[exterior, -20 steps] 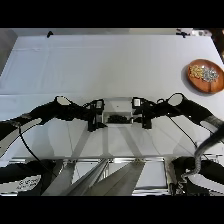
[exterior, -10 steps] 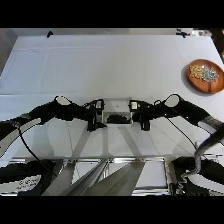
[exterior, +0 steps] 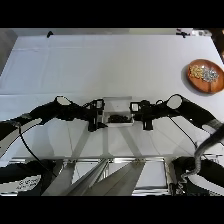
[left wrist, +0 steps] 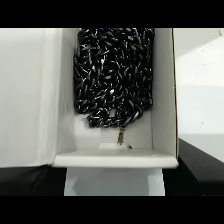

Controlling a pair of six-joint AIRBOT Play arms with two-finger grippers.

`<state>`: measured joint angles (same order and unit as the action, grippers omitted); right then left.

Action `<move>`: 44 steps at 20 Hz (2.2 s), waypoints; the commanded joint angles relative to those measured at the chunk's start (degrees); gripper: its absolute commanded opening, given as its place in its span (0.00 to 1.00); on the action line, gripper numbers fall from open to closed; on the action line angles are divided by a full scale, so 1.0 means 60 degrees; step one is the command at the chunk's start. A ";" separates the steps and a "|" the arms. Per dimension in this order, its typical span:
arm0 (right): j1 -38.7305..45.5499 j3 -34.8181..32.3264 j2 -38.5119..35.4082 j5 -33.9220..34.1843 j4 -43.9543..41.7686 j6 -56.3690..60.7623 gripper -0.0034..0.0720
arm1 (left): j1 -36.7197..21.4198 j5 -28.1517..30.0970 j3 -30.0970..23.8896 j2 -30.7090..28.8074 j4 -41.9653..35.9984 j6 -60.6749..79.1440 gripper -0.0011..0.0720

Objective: Fold the box and place the chain.

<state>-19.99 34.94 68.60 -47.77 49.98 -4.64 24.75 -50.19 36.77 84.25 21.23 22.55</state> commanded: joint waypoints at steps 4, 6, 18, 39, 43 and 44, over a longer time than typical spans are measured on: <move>0.0000 0.0000 -0.0925 0.0033 0.1027 0.0816 0.06 | -0.0004 0.0040 0.0004 -0.0007 0.0066 0.0022 0.39; 0.0000 0.0000 -0.1005 -0.0058 0.1027 0.0816 0.06 | -0.0004 0.0044 0.0004 -0.0007 0.0066 0.0022 0.39; -0.0004 0.0000 -0.1770 -0.0623 -0.0903 0.0805 0.06 | -0.0004 0.0040 0.0004 -0.0007 0.0066 0.0022 0.39; 0.1876 0.0138 -0.1082 -0.2441 -0.3916 0.3617 0.06 | -0.0004 0.0040 0.0004 -0.0007 0.0066 0.0022 0.39; 0.2932 0.0138 -0.0914 -0.1239 -0.4572 0.5519 0.06 | -0.0004 0.0040 0.0004 -0.0007 0.0062 0.0022 0.39; 0.3024 0.0142 -0.0787 -0.0707 -0.4623 0.5989 0.06 | -0.0004 0.0040 0.0004 -0.0007 0.0066 0.0022 0.39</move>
<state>-5.52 35.70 62.89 -56.90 25.02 22.61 24.73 -49.95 36.77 84.25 21.61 22.68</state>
